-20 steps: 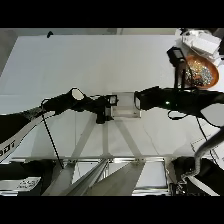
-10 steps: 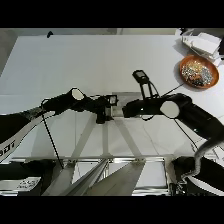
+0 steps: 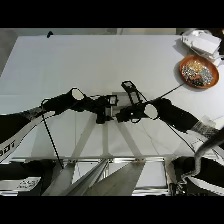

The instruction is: Fold the box and place the chain.

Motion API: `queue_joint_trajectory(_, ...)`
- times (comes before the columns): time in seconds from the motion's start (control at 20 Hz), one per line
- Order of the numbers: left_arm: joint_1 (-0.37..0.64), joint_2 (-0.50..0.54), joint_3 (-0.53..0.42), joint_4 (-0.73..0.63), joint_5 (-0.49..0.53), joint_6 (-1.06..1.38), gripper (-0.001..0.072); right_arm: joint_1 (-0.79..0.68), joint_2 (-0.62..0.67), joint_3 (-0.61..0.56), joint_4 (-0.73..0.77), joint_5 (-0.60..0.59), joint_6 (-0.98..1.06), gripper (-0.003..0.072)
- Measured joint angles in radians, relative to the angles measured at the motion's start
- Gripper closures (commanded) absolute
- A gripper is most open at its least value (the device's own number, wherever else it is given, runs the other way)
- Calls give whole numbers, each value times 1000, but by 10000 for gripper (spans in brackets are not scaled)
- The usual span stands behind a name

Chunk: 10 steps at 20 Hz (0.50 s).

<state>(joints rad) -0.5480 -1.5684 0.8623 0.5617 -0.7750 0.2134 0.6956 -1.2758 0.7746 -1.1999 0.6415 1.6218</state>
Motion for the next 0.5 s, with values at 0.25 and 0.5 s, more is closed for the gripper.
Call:
queue_joint_trajectory(0.25,0,0,0,0,0,0,396,-2,37,0,0,6,1,464)
queue_joint_trajectory(0.5,0,0,0,0,0,0,396,-89,188,0,-69,106,1,331)
